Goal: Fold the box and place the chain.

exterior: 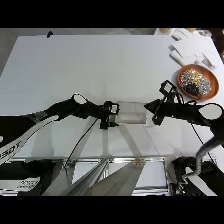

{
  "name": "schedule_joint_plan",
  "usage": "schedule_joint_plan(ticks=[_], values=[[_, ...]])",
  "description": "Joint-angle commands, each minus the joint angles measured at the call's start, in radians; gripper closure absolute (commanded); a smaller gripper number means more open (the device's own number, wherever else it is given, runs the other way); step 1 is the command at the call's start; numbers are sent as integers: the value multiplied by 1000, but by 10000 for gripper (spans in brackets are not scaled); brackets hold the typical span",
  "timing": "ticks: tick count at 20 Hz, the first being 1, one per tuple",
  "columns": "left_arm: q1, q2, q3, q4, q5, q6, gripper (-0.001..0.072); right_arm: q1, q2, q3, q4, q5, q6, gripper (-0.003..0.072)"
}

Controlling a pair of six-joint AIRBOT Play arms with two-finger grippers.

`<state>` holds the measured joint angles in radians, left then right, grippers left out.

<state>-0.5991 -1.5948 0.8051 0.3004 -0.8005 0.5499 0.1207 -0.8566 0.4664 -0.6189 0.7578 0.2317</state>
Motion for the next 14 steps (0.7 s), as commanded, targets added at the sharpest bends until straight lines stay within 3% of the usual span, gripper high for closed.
schedule_joint_plan(ticks=[1, 6, 11, 14], values=[[0, -1, 0, 0, 0, 0, 561, 1, -120, 1, 69, -150, -2, 666], [0, 0, 0, 0, 1, 0, 561, 1, -269, 1, 85, -167, 8, 666], [0, -1, 0, 0, 0, 0, 561, 0, -263, 3, 68, -160, 98, 666], [0, -1, 0, 0, 1, 0, 561, 0, -161, 29, 4, -82, 220, 666]])
